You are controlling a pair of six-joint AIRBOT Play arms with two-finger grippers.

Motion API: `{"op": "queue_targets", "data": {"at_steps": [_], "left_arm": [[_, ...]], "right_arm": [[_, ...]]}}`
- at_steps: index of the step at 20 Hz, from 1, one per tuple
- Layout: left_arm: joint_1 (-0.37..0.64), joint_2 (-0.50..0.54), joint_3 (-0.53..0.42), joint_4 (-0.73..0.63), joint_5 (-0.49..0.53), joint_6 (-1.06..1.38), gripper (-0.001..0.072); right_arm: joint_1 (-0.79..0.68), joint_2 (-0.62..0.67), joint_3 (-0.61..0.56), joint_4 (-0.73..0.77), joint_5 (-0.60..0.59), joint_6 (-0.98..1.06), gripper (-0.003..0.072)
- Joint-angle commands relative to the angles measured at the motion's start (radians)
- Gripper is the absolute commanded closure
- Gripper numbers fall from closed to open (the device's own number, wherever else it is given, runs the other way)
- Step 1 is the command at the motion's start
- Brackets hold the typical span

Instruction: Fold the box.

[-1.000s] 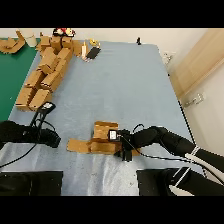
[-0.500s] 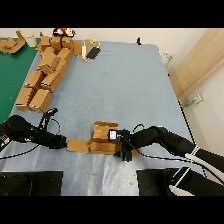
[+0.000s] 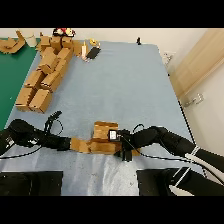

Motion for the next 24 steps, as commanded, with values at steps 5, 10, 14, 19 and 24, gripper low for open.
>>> {"op": "queue_targets", "data": {"at_steps": [5, 10, 14, 19, 24], "left_arm": [[-0.007, -0.002, -0.048, -0.245, -0.023, 0.179, 0.0697], [-0.097, -0.002, -0.048, -0.349, -0.018, 0.269, 0.0697], [-0.149, -0.002, -0.048, -0.396, 0.011, 0.268, 0.0697], [-0.149, -0.002, -0.039, -0.405, 0.055, 0.132, 0.0697], [-0.148, -0.002, -0.022, -0.402, 0.04, 0.053, 0.0695]], "right_arm": [[0.0, -0.001, -0.001, 0.0, 0.0, 0.0, 0.0149], [0.0, -0.001, -0.001, 0.0, 0.0, 0.0, 0.0149], [0.0, -0.001, -0.001, 0.0, 0.0, 0.0, 0.015], [0.0, -0.001, -0.001, 0.0, 0.0, 0.0, 0.0149], [0.0, -0.001, -0.001, 0.0, 0.0, 0.0, 0.0149]]}}
